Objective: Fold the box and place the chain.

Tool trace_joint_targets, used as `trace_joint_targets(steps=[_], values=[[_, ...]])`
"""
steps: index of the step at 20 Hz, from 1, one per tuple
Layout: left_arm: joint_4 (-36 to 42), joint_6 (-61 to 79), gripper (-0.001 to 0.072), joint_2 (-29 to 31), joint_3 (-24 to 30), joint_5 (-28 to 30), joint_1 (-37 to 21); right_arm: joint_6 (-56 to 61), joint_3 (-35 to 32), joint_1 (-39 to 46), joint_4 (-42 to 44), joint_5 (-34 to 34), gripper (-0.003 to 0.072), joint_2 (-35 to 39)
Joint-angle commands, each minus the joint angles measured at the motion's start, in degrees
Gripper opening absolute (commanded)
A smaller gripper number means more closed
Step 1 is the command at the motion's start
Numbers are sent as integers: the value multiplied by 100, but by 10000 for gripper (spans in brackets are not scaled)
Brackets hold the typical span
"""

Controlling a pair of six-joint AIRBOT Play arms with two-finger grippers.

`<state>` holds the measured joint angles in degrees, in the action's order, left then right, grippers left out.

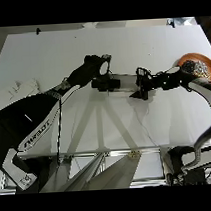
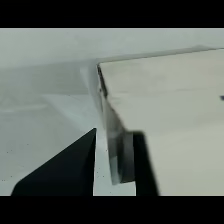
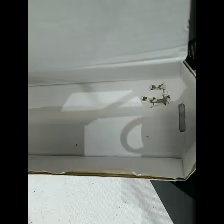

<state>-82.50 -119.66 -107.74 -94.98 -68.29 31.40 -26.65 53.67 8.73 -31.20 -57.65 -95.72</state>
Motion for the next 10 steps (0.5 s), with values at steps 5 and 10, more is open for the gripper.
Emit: trace_joint_targets(steps=[5, 10], values=[[-83, -188, 262, -114, -190, 20, -2, -4, 2, 2, -2, -2, 497, 2], [-94, 26, 264, -479, -885, -420, 35, -4, 2, 2, -2, -2, 497, 2]])
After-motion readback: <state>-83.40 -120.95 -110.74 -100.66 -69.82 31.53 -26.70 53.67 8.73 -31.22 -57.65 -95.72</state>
